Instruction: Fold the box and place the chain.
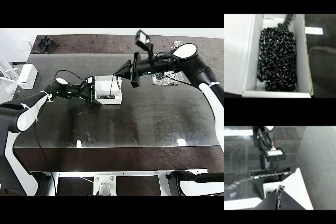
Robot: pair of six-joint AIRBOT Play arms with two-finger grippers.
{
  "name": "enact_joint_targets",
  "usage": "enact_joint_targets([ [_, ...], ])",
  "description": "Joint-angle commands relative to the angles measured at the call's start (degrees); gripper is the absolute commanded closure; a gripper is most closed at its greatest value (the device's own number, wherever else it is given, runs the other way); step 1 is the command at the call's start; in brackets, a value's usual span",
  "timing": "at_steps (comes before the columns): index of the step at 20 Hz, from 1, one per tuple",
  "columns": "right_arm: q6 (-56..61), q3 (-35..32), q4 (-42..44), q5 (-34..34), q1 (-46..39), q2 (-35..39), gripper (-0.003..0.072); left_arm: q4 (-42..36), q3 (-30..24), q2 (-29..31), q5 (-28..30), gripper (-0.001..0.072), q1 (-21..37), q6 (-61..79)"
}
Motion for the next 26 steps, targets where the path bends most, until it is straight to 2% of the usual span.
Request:
enact_joint_targets([
  [1, 0.44, -0.02, 0.26, -1.66, 2.03, -3.85, 0.0677, 0.0, 0.0, 0.02, 0.02, 0.0199, 0.02, 0.0],
  [9, 0.42, -0.02, 0.24, -2.69, 2.1, -15.65, 0.0674, 0.0, 0.0, 0.02, 0.02, 0.0198, 0.02, -0.02],
  [10, 0.44, -0.02, 0.26, -3.43, 1.92, -15.69, 0.0641, 0.0, 0.0, 0.02, 0.02, 0.0198, 0.02, 0.0],
  [11, 0.42, 0.04, 0.33, -3.96, 1.81, -15.63, 0.0469, 0.0, 0.0, 0.02, 0.02, 0.0198, 0.02, -0.02],
  [12, 0.42, 0.09, 0.33, -5.03, 1.7, -15.63, 0.0349, 0.0, 0.0, 0.02, 0.02, 0.0198, 0.02, 0.0],
  [17, 1.18, 0.37, 0.33, -7.41, 0.98, -15.32, 0.0352, 0.0, 0.0, 0.02, 0.02, 0.0198, 0.02, 0.0],
  [20, 4.2, 0.57, 1.57, -6.58, -0.28, -11.06, 0.0355, 0.0, 0.0, 0.02, 0.0, 0.0198, 0.02, -0.02],
  [21, 3.48, 0.59, 1.55, -6.62, -0.98, -8.87, 0.0459, 0.0, 0.0, 0.02, -0.02, 0.0199, 0.02, 0.0],
  [22, 2.56, 0.63, 1.68, -6.8, -1.9, -7.06, 0.0632, 0.0, 0.0, 0.02, 0.0, 0.0198, 0.02, 0.0],
  [23, 2.47, 0.85, 1.97, -7.56, -2.99, -5.55, 0.0676, 0.0, 0.0, 0.02, 0.02, 0.0198, 0.02, 0.0],
  [26, 2.82, 2.01, 4.94, -12.09, -6.97, -4.17, 0.0676, 0.0, 0.0, 0.02, 0.0, 0.0198, 0.02, 0.0],
])
